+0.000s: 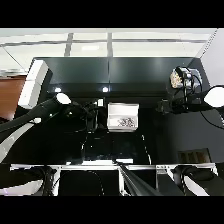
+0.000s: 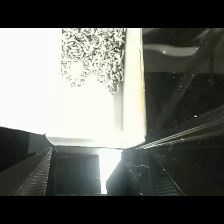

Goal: Fold the box and place the chain.

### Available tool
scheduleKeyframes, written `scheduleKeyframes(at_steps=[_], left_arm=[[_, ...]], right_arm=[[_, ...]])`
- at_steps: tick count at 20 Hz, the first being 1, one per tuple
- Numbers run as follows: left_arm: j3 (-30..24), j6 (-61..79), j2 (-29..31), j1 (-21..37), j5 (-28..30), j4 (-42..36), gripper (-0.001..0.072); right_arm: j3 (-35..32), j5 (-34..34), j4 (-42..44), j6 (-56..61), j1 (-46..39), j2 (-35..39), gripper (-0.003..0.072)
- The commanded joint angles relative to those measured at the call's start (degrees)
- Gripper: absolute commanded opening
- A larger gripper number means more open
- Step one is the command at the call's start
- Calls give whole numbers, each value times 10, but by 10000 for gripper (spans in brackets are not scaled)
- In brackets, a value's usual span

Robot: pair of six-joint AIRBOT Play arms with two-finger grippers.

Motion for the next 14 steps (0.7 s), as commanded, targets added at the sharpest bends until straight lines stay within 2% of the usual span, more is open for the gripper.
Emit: scheduleKeyframes(at_steps=[1,9,14], left_arm=[[3,18,-16,-8,5,-14,715],[8,14,-18,-53,66,-14,714],[12,12,-21,-53,67,-15,713]], right_arm=[[0,-10,6,4,0,0,376],[0,-49,11,4,0,-1,376],[0,-50,11,4,0,-1,376]])
